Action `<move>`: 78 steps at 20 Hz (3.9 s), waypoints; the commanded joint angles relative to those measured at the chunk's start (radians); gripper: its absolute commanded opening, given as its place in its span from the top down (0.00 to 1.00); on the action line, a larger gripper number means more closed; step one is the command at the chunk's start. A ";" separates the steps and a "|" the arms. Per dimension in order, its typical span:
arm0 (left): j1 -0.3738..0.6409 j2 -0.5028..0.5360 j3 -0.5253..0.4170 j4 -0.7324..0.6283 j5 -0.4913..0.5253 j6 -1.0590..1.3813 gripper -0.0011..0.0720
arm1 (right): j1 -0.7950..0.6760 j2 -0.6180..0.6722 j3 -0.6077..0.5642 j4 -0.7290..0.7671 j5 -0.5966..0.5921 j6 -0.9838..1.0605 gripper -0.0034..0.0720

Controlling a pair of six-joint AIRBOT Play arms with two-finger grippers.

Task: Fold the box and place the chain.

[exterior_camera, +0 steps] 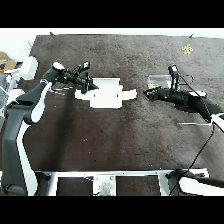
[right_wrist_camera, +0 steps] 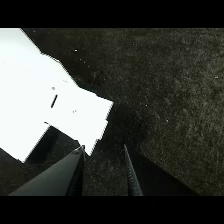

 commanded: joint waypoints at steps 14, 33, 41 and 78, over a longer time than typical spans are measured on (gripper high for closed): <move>-0.001 -0.013 -0.054 0.005 0.001 0.085 0.97 | 0.002 -0.002 0.000 -0.001 -0.002 -0.178 0.25; -0.001 -0.013 -0.054 0.004 0.001 0.085 0.97 | 0.377 -0.205 0.163 -0.276 0.005 -0.532 0.04; -0.001 -0.013 -0.054 0.004 0.001 0.085 0.97 | 0.428 -0.284 0.229 -0.380 -0.074 -0.439 0.05; 0.000 -0.013 -0.054 -0.002 0.001 0.085 0.97 | 0.249 -0.652 0.783 -0.296 0.399 -0.338 0.05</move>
